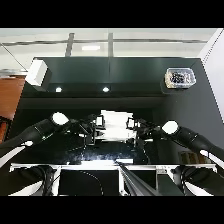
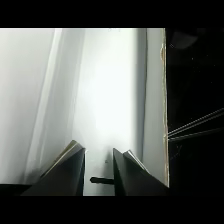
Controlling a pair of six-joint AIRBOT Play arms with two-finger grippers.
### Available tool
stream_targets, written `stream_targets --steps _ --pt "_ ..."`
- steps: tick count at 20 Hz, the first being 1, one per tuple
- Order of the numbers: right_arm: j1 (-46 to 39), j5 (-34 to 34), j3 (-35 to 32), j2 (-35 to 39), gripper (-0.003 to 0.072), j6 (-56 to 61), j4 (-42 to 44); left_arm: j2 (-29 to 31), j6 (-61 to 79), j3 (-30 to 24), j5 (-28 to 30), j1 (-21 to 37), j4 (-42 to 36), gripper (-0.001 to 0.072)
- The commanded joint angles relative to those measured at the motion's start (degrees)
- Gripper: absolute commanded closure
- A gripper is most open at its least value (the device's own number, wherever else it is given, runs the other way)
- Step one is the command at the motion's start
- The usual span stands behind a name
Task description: Fold the box and place the chain.
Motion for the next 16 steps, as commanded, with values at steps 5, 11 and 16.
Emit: stream_targets --steps 5,11,16 --pt "0.0 0.0 0.0 0.0 0.0201 0.0 0.0 -0.2 0.0 0.1 0.3 -0.1 0.0 0.039" --pt "0.0 0.0 0.0 0.0 0.0201 0.1 0.0 1.4 -5.1 0.3 0.6 1.2 3.3 0.068" --pt "0.0 0.0 0.0 0.0 0.0201 0.0 0.0 11.7 -44.8 0.8 -3.3 16.0 9.2 0.0679"
